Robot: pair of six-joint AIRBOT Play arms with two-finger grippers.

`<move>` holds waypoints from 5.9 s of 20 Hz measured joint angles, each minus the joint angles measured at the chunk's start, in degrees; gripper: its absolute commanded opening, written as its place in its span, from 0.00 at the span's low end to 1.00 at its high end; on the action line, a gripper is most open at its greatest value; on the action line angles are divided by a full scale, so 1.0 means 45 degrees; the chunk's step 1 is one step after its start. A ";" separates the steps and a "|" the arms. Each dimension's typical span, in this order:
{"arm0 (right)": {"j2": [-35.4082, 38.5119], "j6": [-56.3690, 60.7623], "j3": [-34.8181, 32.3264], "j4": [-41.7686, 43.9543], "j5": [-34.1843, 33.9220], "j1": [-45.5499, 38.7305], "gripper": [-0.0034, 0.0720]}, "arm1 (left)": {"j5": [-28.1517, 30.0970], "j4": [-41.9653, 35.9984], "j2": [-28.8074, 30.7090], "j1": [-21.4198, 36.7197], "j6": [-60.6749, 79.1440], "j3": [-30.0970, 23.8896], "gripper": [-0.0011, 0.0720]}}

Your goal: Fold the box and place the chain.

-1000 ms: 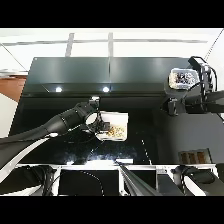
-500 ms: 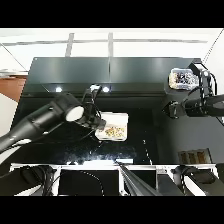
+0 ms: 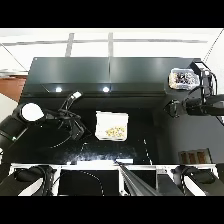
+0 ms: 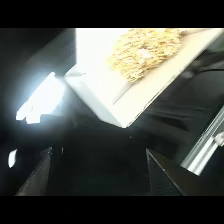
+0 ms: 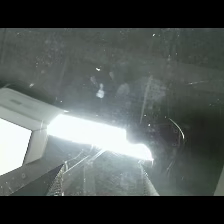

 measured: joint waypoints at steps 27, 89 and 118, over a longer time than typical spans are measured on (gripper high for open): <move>0.0000 0.0039 0.0005 -0.0010 -0.0291 0.0000 0.79 | 0.1540 -0.4167 -0.3988 -0.0151 1.5305 -0.0447 0.99; -0.4677 -1.1497 -0.0588 0.4415 -0.1549 0.4945 1.00 | 0.2851 -0.4031 -0.4279 -0.1564 1.3862 -0.0461 0.70; -0.4692 -1.0831 -0.0792 0.3487 -0.2676 0.5790 0.31 | 0.2807 -0.4031 -0.4279 -0.1559 1.3877 -0.0461 0.70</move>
